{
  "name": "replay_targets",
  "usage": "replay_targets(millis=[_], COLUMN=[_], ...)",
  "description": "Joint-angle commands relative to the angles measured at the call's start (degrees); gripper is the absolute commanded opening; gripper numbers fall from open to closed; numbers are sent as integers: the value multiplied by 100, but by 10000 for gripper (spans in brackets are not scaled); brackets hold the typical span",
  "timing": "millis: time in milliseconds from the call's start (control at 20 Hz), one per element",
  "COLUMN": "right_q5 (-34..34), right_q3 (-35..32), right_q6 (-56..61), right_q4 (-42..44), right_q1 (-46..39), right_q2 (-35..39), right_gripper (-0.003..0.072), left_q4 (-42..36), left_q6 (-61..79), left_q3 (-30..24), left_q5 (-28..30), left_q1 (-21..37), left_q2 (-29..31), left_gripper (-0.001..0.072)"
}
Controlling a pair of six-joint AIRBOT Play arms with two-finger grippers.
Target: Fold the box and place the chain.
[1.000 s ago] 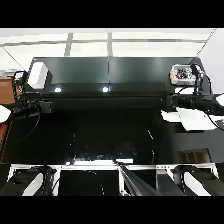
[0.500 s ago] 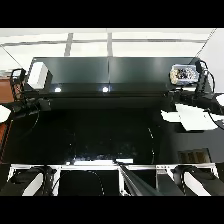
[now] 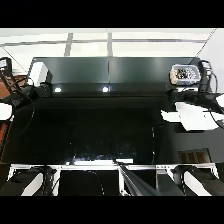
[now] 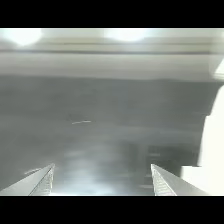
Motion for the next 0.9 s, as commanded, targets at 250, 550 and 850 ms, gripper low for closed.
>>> replay_targets(millis=[250,550,850], right_q5=[457,3305,4094], right_q3=[1458,3713,4811], right_q6=[1668,-199,-636], right_q4=[-1209,111,-468], right_q1=[-4151,-5007,-4745], right_q2=[-1464,-4011,-5077], right_gripper=[720,720,720], left_q4=[-44,-50,-168], left_q6=[-13,4,4], left_q3=[-2,-2,-2], left_q5=[-739,-809,-835], left_q1=[-17,-35,-35], left_q2=[-225,-328,-334], left_gripper=[706,705,706])
